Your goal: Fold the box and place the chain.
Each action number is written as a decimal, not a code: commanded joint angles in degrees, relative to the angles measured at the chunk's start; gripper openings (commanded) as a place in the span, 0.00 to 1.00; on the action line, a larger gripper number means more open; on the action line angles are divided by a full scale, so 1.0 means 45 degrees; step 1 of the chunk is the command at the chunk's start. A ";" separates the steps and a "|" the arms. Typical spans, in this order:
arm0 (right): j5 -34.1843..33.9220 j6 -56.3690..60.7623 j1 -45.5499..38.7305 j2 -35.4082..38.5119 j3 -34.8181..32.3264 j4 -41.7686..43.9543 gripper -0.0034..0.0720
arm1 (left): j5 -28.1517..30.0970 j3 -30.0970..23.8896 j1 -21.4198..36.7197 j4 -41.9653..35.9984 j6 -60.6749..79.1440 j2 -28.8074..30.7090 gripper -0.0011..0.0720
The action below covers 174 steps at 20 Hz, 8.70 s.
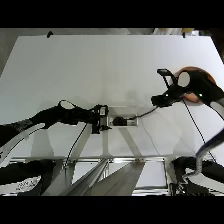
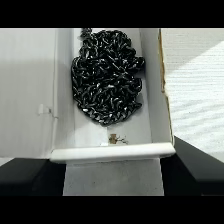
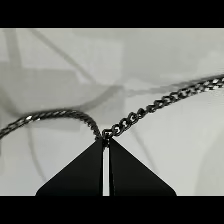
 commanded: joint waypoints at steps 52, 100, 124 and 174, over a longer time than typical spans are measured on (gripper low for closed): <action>-0.0262 0.0967 -0.1141 -0.3691 0.1690 -0.0933 0.43 | 0.0000 0.0010 0.0005 0.0005 0.0005 0.0010 0.36; 0.0092 -0.0175 0.4639 0.2186 0.2050 0.0704 0.47 | 0.0000 0.0010 0.0005 0.0005 0.0000 0.0010 0.36; -0.2263 -0.1059 0.2006 -0.2667 -0.0121 0.0272 0.07 | 0.0000 0.0010 0.0005 0.0005 0.0005 0.0010 0.36; -0.3011 -1.1502 0.6013 0.1277 -0.1404 0.3944 0.23 | -0.0015 0.0010 0.0005 0.0005 0.0000 0.0010 0.36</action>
